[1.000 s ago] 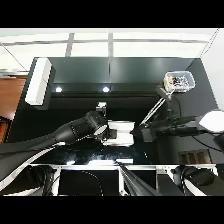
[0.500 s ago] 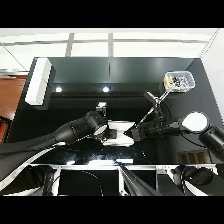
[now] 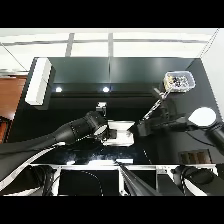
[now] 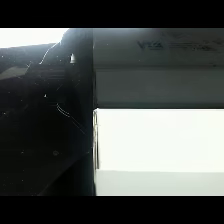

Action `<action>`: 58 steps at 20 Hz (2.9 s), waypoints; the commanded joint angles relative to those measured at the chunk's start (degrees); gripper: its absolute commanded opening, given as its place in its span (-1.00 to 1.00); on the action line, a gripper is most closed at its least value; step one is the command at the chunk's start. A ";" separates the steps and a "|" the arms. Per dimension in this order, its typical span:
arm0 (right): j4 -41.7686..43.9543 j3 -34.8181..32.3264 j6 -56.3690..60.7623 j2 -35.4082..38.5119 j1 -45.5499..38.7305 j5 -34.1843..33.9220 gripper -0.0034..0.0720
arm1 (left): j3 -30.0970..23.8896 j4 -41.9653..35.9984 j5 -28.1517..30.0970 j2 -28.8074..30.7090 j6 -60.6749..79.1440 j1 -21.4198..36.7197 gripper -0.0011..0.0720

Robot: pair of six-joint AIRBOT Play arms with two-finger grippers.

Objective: Fold the box and place the chain.

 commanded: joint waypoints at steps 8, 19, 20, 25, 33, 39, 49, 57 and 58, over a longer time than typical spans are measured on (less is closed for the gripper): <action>-36.74 1.03 24.24 -5.38 -23.80 -22.67 0.32 | 0.00 0.02 0.02 0.00 0.02 0.00 -0.90; -33.97 22.73 31.61 -37.70 -23.67 -23.67 1.00 | 0.00 0.00 -0.02 0.00 0.02 0.00 -0.90; -33.03 23.82 31.63 -38.91 -23.67 -23.61 1.00 | 0.00 0.00 -0.02 0.00 0.02 0.00 -0.90; -32.17 24.76 30.53 -40.30 -22.84 -26.12 0.06 | 0.00 0.02 0.00 0.00 0.02 0.00 -0.90; -35.06 25.20 21.07 -30.29 -22.49 -20.85 -0.89 | 0.00 0.02 0.02 0.00 0.02 0.00 -0.90; -35.04 25.20 15.10 -9.92 -22.43 -8.52 -0.89 | 0.00 0.00 -0.02 0.00 0.02 0.00 -0.90; -23.34 25.20 12.85 10.49 -13.00 6.91 -0.89 | 0.00 0.02 0.00 0.00 0.02 0.00 -0.90; -15.76 26.64 12.83 11.85 -4.15 6.64 -0.89 | 0.00 0.00 -0.04 0.00 0.02 0.00 -0.90; -16.22 28.09 12.83 11.85 -4.15 6.47 -0.89 | 0.00 0.00 -0.02 0.00 0.02 0.00 -0.90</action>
